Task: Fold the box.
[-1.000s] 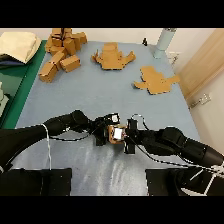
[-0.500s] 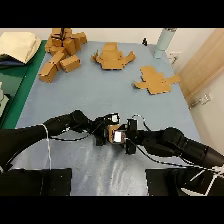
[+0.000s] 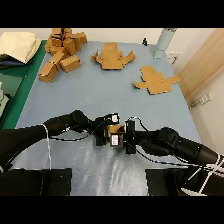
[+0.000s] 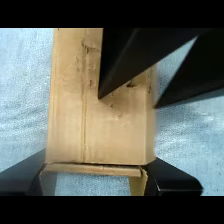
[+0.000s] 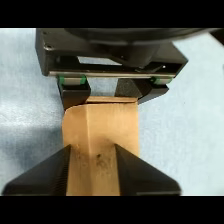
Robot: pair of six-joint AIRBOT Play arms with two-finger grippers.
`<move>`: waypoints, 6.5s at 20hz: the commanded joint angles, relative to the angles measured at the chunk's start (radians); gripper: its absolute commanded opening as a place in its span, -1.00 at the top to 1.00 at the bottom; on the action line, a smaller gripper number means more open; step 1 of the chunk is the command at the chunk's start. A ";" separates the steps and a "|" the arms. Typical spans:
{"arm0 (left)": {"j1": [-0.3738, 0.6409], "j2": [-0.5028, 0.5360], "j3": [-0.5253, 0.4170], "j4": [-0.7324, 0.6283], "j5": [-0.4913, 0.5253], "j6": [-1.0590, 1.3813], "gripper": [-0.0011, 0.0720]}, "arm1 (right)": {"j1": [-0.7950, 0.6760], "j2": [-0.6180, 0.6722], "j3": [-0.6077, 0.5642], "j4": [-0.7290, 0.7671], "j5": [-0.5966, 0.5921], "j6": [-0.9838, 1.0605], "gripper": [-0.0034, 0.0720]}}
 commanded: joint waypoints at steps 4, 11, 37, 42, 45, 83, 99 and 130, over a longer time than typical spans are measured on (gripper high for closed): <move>0.001 0.000 0.000 0.000 0.000 0.000 -0.48 | 0.002 -0.002 0.000 -0.055 0.014 -0.003 0.18; 0.001 0.000 0.000 0.000 0.000 0.000 -0.48 | 0.013 0.029 0.000 -0.056 0.014 -0.002 0.23; 0.001 0.000 0.000 0.000 0.000 0.000 -0.48 | 0.010 0.092 0.004 -0.167 0.051 0.038 -0.04; 0.001 0.000 0.000 0.000 0.000 0.000 -0.48 | 0.010 0.071 0.004 -0.148 0.048 0.039 0.22; 0.001 0.000 0.000 0.000 0.000 0.000 -0.48 | 0.011 0.054 0.005 -0.127 0.043 0.039 0.35; 0.001 0.000 0.000 0.000 0.000 0.000 -0.48 | 0.011 0.045 0.005 -0.060 -0.009 0.020 0.90; 0.001 0.000 0.000 0.000 0.000 0.000 -0.48 | 0.010 0.089 0.015 -0.060 -0.037 0.059 0.90; 0.333 0.172 0.048 0.064 0.077 -0.217 -0.48 | -0.355 0.108 0.041 -0.319 -0.459 1.471 0.90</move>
